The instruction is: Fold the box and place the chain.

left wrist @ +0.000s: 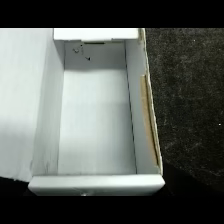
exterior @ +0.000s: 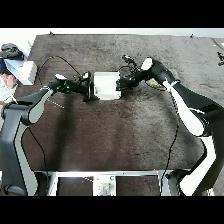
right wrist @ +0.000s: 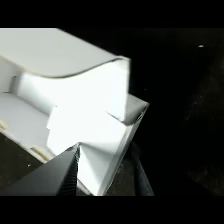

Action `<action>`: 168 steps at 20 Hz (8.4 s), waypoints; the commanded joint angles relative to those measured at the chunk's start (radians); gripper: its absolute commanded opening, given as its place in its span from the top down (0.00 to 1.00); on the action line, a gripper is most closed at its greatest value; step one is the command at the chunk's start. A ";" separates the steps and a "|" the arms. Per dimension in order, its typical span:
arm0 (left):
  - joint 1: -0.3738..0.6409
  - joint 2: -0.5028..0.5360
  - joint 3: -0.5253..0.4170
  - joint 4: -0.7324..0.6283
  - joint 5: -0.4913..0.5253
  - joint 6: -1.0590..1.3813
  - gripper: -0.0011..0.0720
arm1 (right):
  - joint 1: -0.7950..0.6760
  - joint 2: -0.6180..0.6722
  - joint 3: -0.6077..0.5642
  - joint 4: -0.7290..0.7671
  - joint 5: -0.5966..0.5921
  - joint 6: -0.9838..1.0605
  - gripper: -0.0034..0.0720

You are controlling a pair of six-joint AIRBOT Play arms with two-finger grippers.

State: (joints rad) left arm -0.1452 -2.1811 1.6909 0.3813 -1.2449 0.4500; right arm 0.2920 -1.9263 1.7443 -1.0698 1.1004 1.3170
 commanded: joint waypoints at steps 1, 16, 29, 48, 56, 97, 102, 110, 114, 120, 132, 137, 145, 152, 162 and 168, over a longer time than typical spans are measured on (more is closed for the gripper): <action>0.000 -0.001 0.000 0.000 0.000 0.000 0.35 | 0.013 -0.031 0.024 -0.055 -0.003 0.051 0.46; 0.000 -0.001 0.000 0.000 0.000 0.000 0.34 | 0.135 -0.115 0.198 -0.472 0.125 0.386 0.46; 0.000 -0.001 0.000 0.000 0.000 0.000 0.34 | 0.176 -0.183 0.290 -0.518 0.165 0.547 0.50; 0.000 -0.001 0.000 0.000 0.000 0.000 0.34 | 0.213 -0.210 0.290 -0.610 0.164 0.660 0.89; 0.000 -0.001 0.000 0.000 0.000 0.000 0.34 | 0.213 -0.205 0.290 -0.614 0.165 0.666 0.46; 0.000 -0.001 0.000 0.000 0.000 0.000 0.34 | -0.358 -0.055 0.123 -0.323 -0.068 0.219 0.64; 0.000 -0.001 0.000 0.000 0.000 0.000 0.34 | -0.345 -0.081 0.122 -0.321 -0.051 0.186 0.64; 0.000 -0.001 0.000 0.000 0.000 0.000 0.34 | -0.344 -0.119 0.123 -0.366 -0.039 0.190 0.69; 0.000 -0.001 0.000 0.000 0.000 0.000 0.34 | -0.344 -0.100 0.152 -0.366 -0.042 0.187 0.93; 0.000 -0.001 0.000 0.000 0.000 0.000 0.34 | -0.338 0.049 0.157 -0.366 -0.027 0.186 0.94; 0.000 -0.001 0.000 0.000 0.000 0.000 0.34 | -0.284 0.298 0.157 -0.388 0.108 0.098 0.94; 0.000 -0.001 0.000 0.000 0.000 0.000 0.34 | -0.207 0.492 0.157 -0.382 -0.003 0.065 0.94; 0.000 -0.001 0.000 0.000 0.000 0.000 0.34 | -0.169 0.575 0.150 -0.422 0.102 0.062 0.94; 0.000 -0.001 0.000 0.000 0.000 0.000 0.34 | -0.096 0.575 -0.006 -0.340 0.173 0.034 0.94; 0.000 -0.001 0.000 0.000 0.000 0.000 0.34 | -0.019 0.595 -0.045 -0.226 0.210 -0.043 0.94; 0.000 -0.001 0.000 0.000 0.000 0.000 0.34 | -0.019 0.546 -0.052 -0.408 0.273 -0.038 0.94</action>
State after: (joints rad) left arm -0.1455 -2.1815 1.6909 0.3809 -1.2453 0.4488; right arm 0.2714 -1.3548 1.6974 -1.3895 1.3312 1.2774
